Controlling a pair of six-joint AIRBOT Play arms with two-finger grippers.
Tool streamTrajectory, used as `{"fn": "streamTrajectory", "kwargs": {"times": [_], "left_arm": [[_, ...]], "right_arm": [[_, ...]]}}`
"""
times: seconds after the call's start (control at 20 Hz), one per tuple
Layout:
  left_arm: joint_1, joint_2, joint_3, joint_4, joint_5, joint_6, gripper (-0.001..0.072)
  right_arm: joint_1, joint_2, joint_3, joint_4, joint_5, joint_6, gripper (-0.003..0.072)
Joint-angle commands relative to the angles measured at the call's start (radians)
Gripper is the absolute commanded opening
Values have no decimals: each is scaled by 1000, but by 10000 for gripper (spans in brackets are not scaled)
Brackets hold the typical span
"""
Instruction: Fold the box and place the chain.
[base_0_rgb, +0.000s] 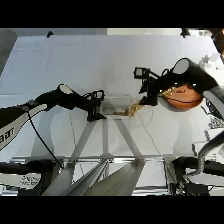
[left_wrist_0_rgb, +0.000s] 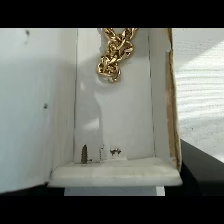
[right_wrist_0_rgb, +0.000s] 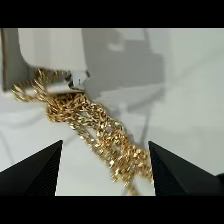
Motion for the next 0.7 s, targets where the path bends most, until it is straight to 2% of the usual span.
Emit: {"fn": "streamTrajectory", "kwargs": {"times": [0.0,0.15,0.5,0.55,0.65], "left_arm": [[0,0,0,0,0,0,404],[0,0,0,0,0,0,404],[0,0,0,0,0,0,404],[0,0,0,0,0,0,404],[0,0,0,0,0,0,404]], "right_arm": [[14,-76,-35,6,-59,-246,599],[30,-101,-68,6,-93,-337,599],[74,-171,-72,-34,-135,-332,580],[79,-175,-72,-60,-134,-327,484],[86,-175,-72,-136,-126,-245,127]]}}
